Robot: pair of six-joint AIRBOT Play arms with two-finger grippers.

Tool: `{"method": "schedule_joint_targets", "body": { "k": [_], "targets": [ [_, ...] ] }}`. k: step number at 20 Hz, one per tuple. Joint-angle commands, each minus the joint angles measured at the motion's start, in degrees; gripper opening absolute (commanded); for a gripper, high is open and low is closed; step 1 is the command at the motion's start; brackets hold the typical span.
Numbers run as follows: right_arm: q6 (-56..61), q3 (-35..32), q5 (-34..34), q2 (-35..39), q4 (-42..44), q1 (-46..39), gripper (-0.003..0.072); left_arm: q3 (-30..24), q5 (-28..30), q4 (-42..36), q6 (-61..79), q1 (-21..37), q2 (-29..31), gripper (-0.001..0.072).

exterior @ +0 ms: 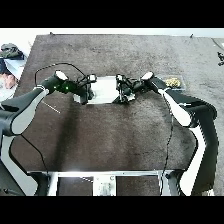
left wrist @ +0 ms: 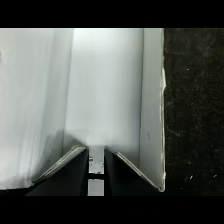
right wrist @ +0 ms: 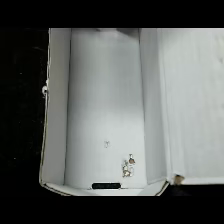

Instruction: Fold the box and place the chain.

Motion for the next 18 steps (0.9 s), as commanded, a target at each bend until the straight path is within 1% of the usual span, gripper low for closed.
{"method": "schedule_joint_targets", "body": {
  "k": [1,2,3,5,6,10,12,14,18],
  "targets": [
    [0.04,-0.02,0.02,-0.02,0.04,0.02,0.0375,0.02,-1.84,0.35,-0.31,1.99,0.04,0.0102],
    [0.02,-0.02,0.0,-0.02,0.02,0.02,0.0375,0.02,-2.29,0.37,-0.31,2.84,0.04,0.01],
    [0.02,-0.02,0.0,-0.04,0.02,0.04,0.0375,0.09,-3.41,0.31,-0.44,3.63,0.22,0.0016],
    [0.02,-0.02,0.0,-0.04,0.02,0.04,0.0375,0.33,-6.25,0.72,-1.03,4.33,0.94,0.0011],
    [0.02,-0.02,0.02,-0.04,0.04,0.04,0.0375,0.31,-6.69,0.37,-1.92,4.55,1.57,0.0011],
    [0.02,-0.02,0.0,-0.04,0.02,0.04,0.0375,0.35,-4.83,0.94,-10.34,4.66,6.49,0.0008],
    [0.02,-0.02,0.0,-0.02,0.02,0.04,0.0375,0.35,-3.17,3.19,-16.81,4.9,9.66,0.0008],
    [0.02,-0.02,0.02,-0.04,0.04,0.04,0.0375,-0.11,-2.67,3.32,-24.26,6.75,12.31,0.0007],
    [0.02,-0.02,0.02,-0.04,0.02,0.04,0.0375,-3.85,-3.06,1.53,-36.83,13.77,16.11,0.0006]
  ]
}}
